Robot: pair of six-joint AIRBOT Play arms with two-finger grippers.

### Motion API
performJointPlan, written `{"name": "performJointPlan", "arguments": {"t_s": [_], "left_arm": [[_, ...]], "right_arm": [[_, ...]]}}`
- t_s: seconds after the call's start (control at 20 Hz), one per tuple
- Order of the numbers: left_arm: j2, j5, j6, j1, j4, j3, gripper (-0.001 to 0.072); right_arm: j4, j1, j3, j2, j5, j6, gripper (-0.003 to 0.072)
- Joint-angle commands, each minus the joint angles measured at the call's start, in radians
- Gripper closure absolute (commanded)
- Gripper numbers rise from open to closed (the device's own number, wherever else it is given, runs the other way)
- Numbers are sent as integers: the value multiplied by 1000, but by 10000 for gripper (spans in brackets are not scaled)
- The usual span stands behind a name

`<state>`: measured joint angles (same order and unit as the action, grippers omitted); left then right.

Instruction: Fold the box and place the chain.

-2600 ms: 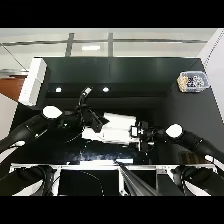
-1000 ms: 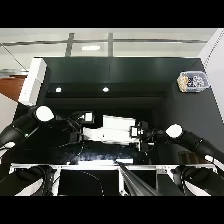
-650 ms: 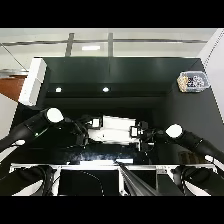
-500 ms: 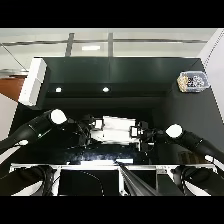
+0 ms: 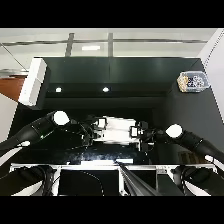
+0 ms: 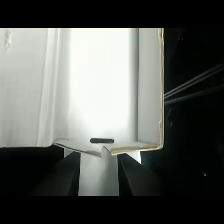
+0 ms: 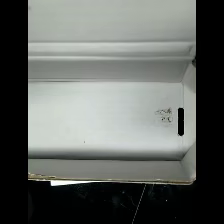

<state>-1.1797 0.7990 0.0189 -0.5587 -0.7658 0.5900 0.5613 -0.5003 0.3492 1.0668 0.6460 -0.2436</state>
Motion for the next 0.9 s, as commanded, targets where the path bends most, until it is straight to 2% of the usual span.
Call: {"name": "performJointPlan", "arguments": {"t_s": [0.0,0.05,0.1,0.3,0.45,0.75,0.8,0.85], "left_arm": [[-2,-2,-8,-2,96,0,445],[-5,1,-8,-2,107,0,552],[-11,12,-8,-9,105,0,614],[-53,-2,-9,-56,106,0,624],[-54,-48,-27,-81,105,0,624],[-54,-46,-52,-72,97,0,619],[-54,-47,-52,-72,97,0,582],[-54,-47,-52,-72,97,0,450]], "right_arm": [[0,-1,0,1,0,0,211],[0,-1,0,1,0,0,211],[0,-1,0,1,0,0,211],[0,-1,0,1,0,0,211],[0,-1,0,1,0,0,211],[0,-1,0,1,0,0,211],[0,-1,0,1,0,0,211],[0,-1,0,1,0,0,211]]}}
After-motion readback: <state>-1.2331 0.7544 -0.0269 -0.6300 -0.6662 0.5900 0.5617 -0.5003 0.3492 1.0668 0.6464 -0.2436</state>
